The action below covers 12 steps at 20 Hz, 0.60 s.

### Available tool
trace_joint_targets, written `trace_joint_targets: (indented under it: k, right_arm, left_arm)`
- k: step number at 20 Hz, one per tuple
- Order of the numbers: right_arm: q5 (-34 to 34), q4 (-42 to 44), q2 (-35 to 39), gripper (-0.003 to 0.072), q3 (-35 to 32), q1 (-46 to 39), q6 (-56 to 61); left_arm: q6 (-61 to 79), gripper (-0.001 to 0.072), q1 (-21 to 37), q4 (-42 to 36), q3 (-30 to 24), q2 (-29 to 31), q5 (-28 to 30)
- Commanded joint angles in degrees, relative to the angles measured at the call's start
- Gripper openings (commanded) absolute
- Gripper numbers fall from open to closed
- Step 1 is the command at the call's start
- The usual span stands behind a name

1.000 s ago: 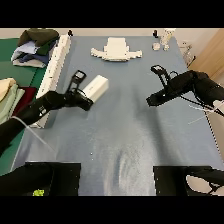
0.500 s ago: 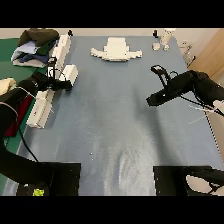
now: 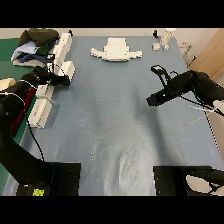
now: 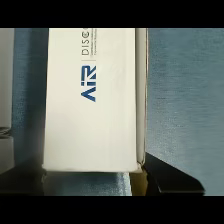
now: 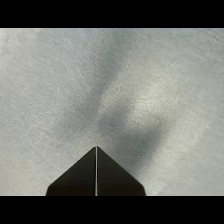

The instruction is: Fold the box.

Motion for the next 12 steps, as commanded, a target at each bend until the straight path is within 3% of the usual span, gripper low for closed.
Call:
trace_joint_targets:
  k: [1,10,11,12]
  right_arm:
    - [0.0,0.0,0.0,0.0006,0.0,0.0,0.0]
    - [0.0,0.0,0.0,0.0006,0.0,0.0,0.0]
    - [0.0,0.0,0.0,0.0006,0.0,0.0,0.0]
    - [0.0,0.0,0.0,0.0006,0.0,0.0,0.0]
  left_arm:
    - [-0.8,0.0421,0.1,2.6,0.9,-0.7,-0.2]
    - [-0.9,0.0429,0.0,1.8,0.9,-0.7,-0.7]
    - [-0.9,0.0668,0.0,1.8,0.9,-0.6,-1.2]
    - [-1.4,0.069,0.0,1.7,1.0,-0.6,-1.8]
